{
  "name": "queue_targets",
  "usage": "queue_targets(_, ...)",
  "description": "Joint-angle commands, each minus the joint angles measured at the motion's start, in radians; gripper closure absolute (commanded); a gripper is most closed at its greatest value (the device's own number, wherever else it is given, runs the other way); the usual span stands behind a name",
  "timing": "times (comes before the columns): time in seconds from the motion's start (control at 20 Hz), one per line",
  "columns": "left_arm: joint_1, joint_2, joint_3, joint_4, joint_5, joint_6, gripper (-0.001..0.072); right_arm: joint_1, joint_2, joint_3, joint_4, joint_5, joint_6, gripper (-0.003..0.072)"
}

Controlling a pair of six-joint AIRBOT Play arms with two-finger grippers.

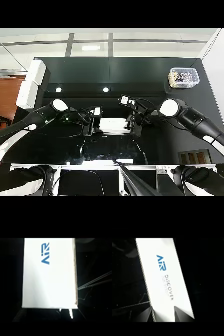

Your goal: Fold the box and place the chain.

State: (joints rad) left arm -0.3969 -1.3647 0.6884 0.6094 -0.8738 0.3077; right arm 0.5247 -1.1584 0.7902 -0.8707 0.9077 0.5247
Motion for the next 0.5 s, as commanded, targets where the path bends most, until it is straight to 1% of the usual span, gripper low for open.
queue_targets(0.0, -0.001, 0.000, 0.000, 0.000, 0.002, -0.001, 0.0284, 0.001, -0.001, -0.001, -0.021, 0.002, 0.011, 0.0360)
queue_targets(0.3, -0.001, 0.000, 0.000, 0.000, 0.002, -0.001, 0.0284, 0.001, -0.003, -0.006, -0.018, 0.008, 0.013, 0.0360)
queue_targets(0.45, -0.001, 0.000, 0.000, 0.000, 0.002, -0.001, 0.0284, -0.009, 0.027, 0.040, -0.018, 0.056, 0.116, 0.0360)
